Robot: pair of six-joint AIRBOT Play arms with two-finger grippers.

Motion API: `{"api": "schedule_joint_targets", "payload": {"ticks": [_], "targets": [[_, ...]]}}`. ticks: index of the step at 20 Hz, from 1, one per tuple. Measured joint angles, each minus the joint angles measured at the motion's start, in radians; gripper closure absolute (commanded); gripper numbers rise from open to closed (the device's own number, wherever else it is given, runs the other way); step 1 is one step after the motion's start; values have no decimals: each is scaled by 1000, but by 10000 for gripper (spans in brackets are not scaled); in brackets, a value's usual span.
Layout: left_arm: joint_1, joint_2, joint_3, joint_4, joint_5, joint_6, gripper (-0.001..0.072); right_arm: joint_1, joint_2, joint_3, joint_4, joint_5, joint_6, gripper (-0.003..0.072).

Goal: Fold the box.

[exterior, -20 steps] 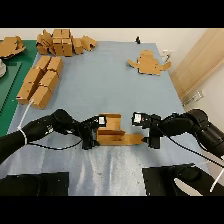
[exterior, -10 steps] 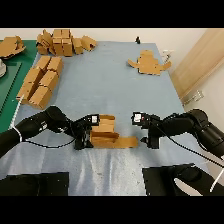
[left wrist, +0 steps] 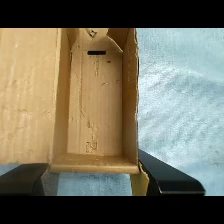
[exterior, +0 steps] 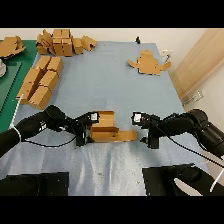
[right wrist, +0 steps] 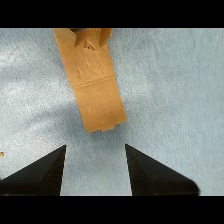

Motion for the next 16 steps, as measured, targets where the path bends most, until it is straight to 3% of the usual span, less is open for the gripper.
{"api": "schedule_joint_targets", "payload": {"ticks": [16], "targets": [[-5, -8, -59, -98, 85, 117, 359, 0, 0, 0, 0, 26, -3, 121]]}}
